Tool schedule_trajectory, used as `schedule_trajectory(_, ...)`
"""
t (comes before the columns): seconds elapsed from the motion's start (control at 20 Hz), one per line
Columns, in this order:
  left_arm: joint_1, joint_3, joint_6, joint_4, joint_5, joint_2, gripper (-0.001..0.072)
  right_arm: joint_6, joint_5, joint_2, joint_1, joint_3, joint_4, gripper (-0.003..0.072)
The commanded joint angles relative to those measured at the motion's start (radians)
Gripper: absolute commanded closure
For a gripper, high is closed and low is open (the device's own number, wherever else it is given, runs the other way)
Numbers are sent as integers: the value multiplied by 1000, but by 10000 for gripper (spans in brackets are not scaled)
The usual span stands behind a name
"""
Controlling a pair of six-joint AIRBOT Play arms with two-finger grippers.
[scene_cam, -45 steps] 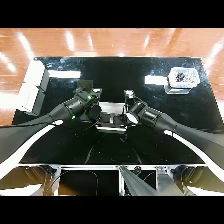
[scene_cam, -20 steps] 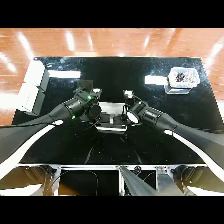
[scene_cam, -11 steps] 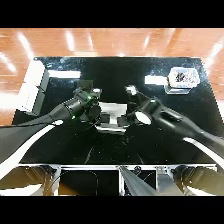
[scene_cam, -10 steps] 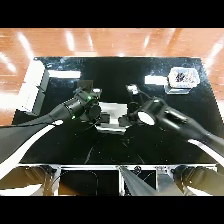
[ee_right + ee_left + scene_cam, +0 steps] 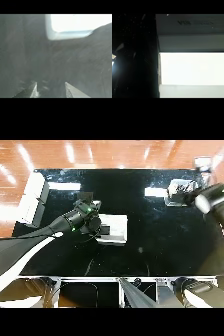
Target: Fold the box and place the chain.
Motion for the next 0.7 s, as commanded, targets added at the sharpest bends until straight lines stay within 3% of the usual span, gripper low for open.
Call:
schedule_trajectory(0.0,4,0,-2,12,-21,-2,687,-95,-263,-154,-328,94,249,234)
schedule_trajectory(0.15,4,0,-5,11,-13,-2,687,-179,-189,-424,-435,320,296,232)
schedule_trajectory(0.35,4,0,-5,9,-4,-2,687,-263,-103,-695,-461,598,340,231)
schedule_trajectory(0.5,4,0,-5,10,-5,-2,687,-265,-74,-814,-466,725,339,232)
schedule_trajectory(0.65,4,0,-5,9,-4,-2,687,-270,-67,-881,-467,765,331,232)
